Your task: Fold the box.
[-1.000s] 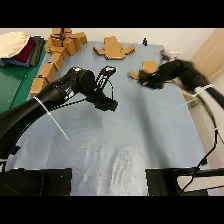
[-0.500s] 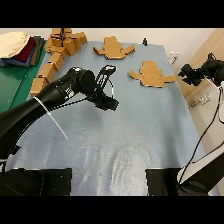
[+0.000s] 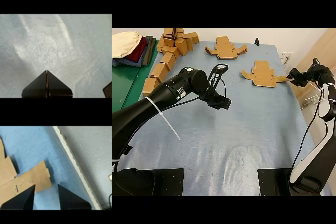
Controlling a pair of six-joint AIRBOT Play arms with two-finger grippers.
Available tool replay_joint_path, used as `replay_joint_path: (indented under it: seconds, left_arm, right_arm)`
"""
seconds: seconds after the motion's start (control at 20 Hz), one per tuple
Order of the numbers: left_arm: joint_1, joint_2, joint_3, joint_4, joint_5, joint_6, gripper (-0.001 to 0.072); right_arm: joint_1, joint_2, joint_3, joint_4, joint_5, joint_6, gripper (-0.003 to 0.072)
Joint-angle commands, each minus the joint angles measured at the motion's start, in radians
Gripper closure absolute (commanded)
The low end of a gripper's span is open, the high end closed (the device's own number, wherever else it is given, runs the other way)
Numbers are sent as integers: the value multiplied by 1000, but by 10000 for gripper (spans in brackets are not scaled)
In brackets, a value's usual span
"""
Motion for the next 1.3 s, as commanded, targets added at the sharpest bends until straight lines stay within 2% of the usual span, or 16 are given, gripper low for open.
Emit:
replay_joint_path:
  seconds: [0.0,0.05,0.1,0.15,0.6,0.7,0.8,0.85,0.9,0.95,1.1,1.25]
  left_arm:
    - [0,-1,0,0,35,0,697]
    - [0,-1,0,0,42,0,697]
    - [0,-1,0,0,50,0,697]
    - [0,-1,0,0,53,0,697]
    - [0,-1,0,0,52,0,698]
    - [0,0,0,0,52,0,697]
    - [0,0,0,0,51,0,697]
    - [0,0,0,0,50,0,697]
    - [0,0,0,0,45,0,697]
    - [0,0,0,0,42,0,697]
    - [0,0,0,-3,42,0,697]
    - [0,0,0,-29,17,0,697]
  right_arm:
    - [0,-15,13,11,40,-30,241]
    - [0,-15,13,13,55,-30,249]
    - [0,-15,13,22,64,-39,317]
    - [0,-15,13,31,65,-47,326]
    - [24,-39,13,53,48,-47,330]
    - [35,-36,13,83,45,-84,407]
    - [47,-24,15,121,39,-118,434]
    - [54,-14,15,124,39,-138,514]
    - [61,-1,15,125,42,-163,628]
    - [66,16,15,125,42,-184,680]
    - [74,71,14,124,13,-188,683]
    - [86,119,1,82,-73,-181,686]
